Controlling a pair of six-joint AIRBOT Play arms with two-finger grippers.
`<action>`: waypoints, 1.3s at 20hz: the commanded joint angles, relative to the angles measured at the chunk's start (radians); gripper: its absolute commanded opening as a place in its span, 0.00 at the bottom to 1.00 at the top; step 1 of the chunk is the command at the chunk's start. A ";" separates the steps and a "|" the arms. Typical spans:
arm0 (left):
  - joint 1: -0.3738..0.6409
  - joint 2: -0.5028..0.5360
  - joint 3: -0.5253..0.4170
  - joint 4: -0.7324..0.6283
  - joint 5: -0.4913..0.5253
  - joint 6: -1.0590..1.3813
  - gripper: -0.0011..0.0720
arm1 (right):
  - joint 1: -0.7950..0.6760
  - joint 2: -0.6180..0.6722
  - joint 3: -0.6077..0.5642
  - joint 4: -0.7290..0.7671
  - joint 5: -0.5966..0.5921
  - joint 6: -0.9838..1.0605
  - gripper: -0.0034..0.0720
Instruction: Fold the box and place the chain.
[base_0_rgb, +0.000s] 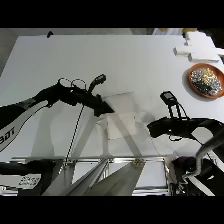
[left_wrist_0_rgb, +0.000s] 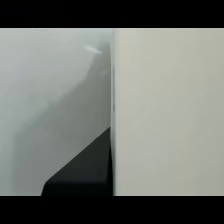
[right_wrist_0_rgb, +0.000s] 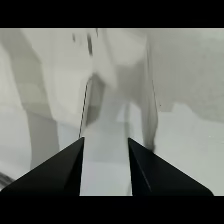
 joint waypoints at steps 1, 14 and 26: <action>-0.052 0.083 0.000 0.031 0.059 0.213 0.02 | 0.001 0.002 0.042 0.003 0.054 -0.004 0.47; -0.210 0.277 -0.049 0.252 0.219 0.010 0.02 | 0.001 0.072 0.176 -0.159 0.217 -0.003 0.47; -0.210 0.078 -0.095 0.024 0.365 0.233 0.02 | 0.001 0.072 0.175 -0.151 0.132 -0.003 0.47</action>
